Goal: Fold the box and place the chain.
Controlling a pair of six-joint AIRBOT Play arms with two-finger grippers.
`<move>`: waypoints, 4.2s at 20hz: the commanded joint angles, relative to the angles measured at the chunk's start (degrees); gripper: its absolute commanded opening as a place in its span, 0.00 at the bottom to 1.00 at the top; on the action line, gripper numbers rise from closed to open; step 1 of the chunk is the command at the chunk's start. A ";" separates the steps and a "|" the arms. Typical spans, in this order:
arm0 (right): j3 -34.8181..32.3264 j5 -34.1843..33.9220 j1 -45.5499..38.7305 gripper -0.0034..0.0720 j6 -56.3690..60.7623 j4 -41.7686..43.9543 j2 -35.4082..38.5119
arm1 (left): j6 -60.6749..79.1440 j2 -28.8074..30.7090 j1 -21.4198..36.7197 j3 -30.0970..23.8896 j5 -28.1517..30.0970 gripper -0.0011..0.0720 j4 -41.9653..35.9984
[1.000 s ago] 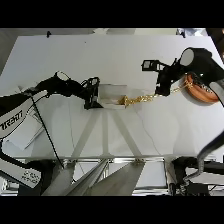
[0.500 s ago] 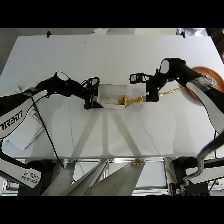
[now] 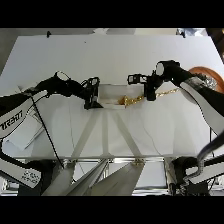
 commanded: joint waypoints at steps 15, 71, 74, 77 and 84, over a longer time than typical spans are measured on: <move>-0.02 0.63 4.87 0.05 6.82 18.43 19.30 | 0.00 0.00 -0.02 0.00 0.00 0.47 0.02; -0.02 -7.50 4.46 0.06 -6.58 4.85 3.63 | 0.00 0.00 -0.02 0.00 0.00 0.47 0.02; -0.02 -9.60 6.99 0.06 -5.33 4.92 11.28 | 0.00 -0.02 -0.02 0.00 0.00 0.47 0.02; -0.02 -8.09 10.49 0.06 -5.35 5.33 18.99 | 0.00 0.00 -0.02 0.00 -0.02 0.47 0.02; -0.02 -8.39 19.54 0.05 -5.16 8.48 23.17 | 0.00 -0.02 -0.02 0.00 -0.02 0.47 0.02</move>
